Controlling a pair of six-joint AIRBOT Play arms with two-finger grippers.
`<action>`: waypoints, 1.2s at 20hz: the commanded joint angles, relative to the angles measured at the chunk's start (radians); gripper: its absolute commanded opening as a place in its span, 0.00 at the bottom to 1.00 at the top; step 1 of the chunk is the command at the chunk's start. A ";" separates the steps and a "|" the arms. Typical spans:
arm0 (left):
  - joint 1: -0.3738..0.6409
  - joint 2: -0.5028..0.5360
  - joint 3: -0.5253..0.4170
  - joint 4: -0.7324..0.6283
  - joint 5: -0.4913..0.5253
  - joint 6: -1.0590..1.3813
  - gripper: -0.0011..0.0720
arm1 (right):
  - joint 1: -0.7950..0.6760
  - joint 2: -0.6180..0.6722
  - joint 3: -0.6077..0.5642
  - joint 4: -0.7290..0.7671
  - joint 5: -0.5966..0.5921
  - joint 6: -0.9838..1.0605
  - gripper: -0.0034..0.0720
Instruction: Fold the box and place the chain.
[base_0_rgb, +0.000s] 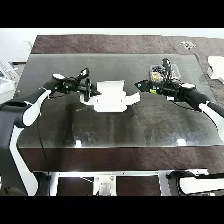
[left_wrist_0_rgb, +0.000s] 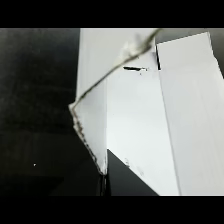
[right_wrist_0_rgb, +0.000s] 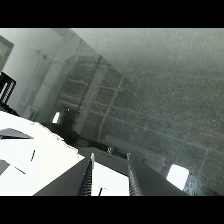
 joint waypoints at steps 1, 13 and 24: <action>0.000 0.000 -0.001 0.014 0.013 0.019 0.04 | 0.000 0.000 -0.001 0.000 0.000 -0.006 0.41; 0.000 -0.001 -0.001 0.029 0.046 0.043 0.04 | -0.003 0.000 -0.001 0.003 0.000 -0.005 0.41; 0.000 -0.001 -0.001 0.029 0.045 0.043 0.04 | 0.045 0.174 -0.073 0.004 0.028 -0.127 0.44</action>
